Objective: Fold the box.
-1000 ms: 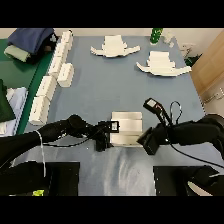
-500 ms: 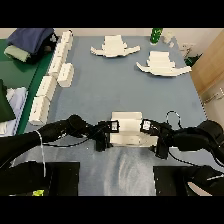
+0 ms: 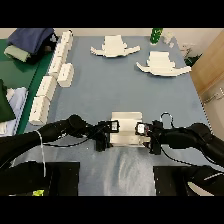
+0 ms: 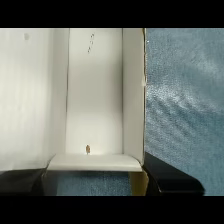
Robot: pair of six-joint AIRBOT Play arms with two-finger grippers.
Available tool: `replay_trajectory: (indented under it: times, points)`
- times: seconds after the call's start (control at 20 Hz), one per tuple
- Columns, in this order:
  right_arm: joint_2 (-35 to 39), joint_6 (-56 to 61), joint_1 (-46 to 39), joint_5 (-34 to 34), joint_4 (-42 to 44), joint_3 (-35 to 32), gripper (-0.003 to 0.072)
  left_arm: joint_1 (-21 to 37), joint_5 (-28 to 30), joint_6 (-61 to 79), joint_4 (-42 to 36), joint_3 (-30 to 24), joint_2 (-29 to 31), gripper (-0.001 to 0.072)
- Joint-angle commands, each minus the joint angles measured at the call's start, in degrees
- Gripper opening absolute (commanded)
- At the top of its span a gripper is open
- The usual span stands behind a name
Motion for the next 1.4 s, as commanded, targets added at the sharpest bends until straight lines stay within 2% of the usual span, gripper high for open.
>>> replay_trajectory:
  times: [0.0,0.05,0.1,0.15,0.45,0.5,0.55,0.6,0.65,0.95,1.0,1.1,1.15,1.25,1.3,1.35]
  points:
    - [-1.3,-3.7,0.0,0.8,5.7,-0.1,0.0343,0.0,0.0,0.0,0.0,0.0,0.0,0.0452]
    - [-1.5,-3.7,0.0,0.5,6.1,-0.1,0.0313,0.0,0.0,0.0,0.0,0.0,0.0,0.0452]
    - [-1.6,-3.8,0.0,0.4,6.2,-0.1,0.0241,0.0,0.0,0.0,0.0,0.0,0.0,0.0452]
    - [-1.7,-3.9,0.0,0.6,6.2,-0.1,0.0199,0.0,0.0,0.0,0.0,0.0,0.0,0.0452]
    - [-3.6,-11.9,0.0,5.9,11.3,-0.1,0.0199,0.0,0.0,0.0,0.0,0.0,0.0,0.0452]
    - [-4.1,-11.9,0.0,5.8,12.0,-0.1,0.0232,0.0,0.0,0.0,0.0,0.0,0.0,0.0452]
    - [-4.6,-11.9,0.0,5.9,12.4,-0.1,0.0426,0.0,0.0,0.0,0.0,0.0,0.0,0.0452]
    - [-4.9,-12.1,0.0,5.9,12.5,-0.1,0.0573,0.0,0.0,0.0,0.0,0.0,0.0,0.0452]
    - [-5.0,-12.2,0.0,5.9,12.5,-0.1,0.0606,0.0,0.0,0.0,0.0,0.0,0.0,0.0452]
    - [-5.0,-12.1,0.0,5.8,11.4,-0.1,0.0603,0.0,0.0,0.0,0.0,0.0,0.0,0.0452]
    - [-4.8,-10.8,0.0,5.6,10.5,0.0,0.0576,0.0,0.0,0.0,0.0,0.0,0.0,0.0452]
    - [-3.9,-3.3,-0.1,5.4,8.7,0.2,0.0571,0.0,0.0,0.0,0.0,0.0,0.0,0.0452]
    - [-3.1,1.8,-0.1,4.3,6.6,0.4,0.0449,0.0,0.0,0.0,0.0,0.0,0.0,0.0452]
    - [-1.2,16.8,-0.1,-0.2,0.4,1.5,0.0098,0.0,0.0,0.0,0.0,0.0,0.0,0.0452]
    - [-0.5,25.6,-0.1,-2.7,-2.8,2.2,0.0002,0.0,0.0,0.0,0.0,0.0,0.0,0.0452]
    - [0.2,32.5,-0.3,-5.4,-5.4,3.0,0.0002,0.0,0.0,0.0,0.0,0.0,0.0,0.0452]
